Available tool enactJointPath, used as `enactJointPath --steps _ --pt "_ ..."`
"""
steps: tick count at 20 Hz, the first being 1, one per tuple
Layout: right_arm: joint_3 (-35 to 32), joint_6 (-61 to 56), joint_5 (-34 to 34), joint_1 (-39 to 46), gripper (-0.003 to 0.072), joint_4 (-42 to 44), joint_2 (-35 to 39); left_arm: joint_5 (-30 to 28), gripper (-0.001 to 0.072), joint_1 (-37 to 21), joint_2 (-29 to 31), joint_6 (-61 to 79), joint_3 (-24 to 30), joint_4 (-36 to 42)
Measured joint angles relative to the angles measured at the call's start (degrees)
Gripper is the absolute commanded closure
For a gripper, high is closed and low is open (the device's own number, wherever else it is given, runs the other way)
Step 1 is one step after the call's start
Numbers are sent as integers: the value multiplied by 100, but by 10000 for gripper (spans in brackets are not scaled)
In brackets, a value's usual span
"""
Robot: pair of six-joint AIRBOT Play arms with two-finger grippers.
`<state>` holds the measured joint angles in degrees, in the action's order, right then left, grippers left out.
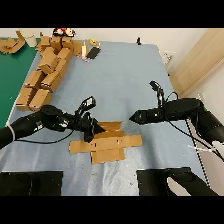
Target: Fold the box.
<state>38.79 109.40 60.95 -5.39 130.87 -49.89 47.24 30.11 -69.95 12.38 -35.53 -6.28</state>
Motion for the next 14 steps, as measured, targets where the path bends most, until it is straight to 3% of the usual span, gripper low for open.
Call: enactJointPath --steps 7,14 --pt "0 -236 -173 2 604 4 -105 68 697 31 243 1521 330 719" --pt "0 -378 -306 2 604 11 -125 271 697 31 245 2035 610 909"
